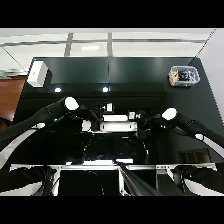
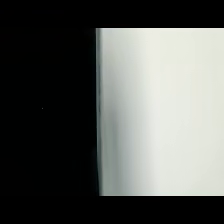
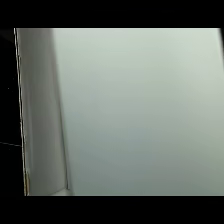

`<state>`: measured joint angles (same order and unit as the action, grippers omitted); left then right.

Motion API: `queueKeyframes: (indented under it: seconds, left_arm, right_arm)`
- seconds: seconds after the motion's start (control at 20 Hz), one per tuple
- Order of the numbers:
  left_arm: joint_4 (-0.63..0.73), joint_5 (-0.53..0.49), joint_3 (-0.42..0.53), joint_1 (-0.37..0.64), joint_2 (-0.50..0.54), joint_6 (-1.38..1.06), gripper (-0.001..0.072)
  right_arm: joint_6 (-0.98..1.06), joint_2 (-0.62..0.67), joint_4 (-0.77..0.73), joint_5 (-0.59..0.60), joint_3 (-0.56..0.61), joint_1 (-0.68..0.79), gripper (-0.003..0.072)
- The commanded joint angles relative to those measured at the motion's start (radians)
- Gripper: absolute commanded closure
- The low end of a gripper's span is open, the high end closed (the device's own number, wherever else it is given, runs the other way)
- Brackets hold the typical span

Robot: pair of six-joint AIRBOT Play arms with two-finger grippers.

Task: Fold the box and place the chain.

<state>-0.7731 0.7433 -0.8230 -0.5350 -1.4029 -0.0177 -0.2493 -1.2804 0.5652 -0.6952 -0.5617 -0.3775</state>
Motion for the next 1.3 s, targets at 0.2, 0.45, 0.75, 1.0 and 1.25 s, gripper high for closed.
queueKeyframes:
  seconds: [0.2, 0.45, 0.75, 1.0, 1.25]
  left_arm:
    - [0.000, 0.000, -0.001, 0.000, 0.000, 0.000, 0.0684]
    - [0.000, 0.001, -0.001, 0.000, 0.001, 0.003, 0.0680]
    - [-0.125, 0.032, -0.001, 0.039, 0.129, 0.248, 0.0069]
    - [-0.378, 0.348, -0.001, 0.147, 0.294, 0.698, 0.0074]
    - [-0.029, 0.502, 0.056, 0.159, 0.252, 0.885, 0.0685]
  right_arm:
    - [0.002, -0.001, 0.010, -0.008, -0.001, -0.001, 0.0003]
    - [0.002, -0.001, 0.009, -0.008, -0.001, -0.001, 0.0243]
    - [0.002, -0.001, 0.009, -0.008, -0.001, -0.001, 0.0243]
    - [0.002, -0.001, 0.009, -0.009, -0.001, -0.001, 0.0243]
    - [0.002, -0.001, 0.009, -0.008, -0.001, -0.001, 0.0243]
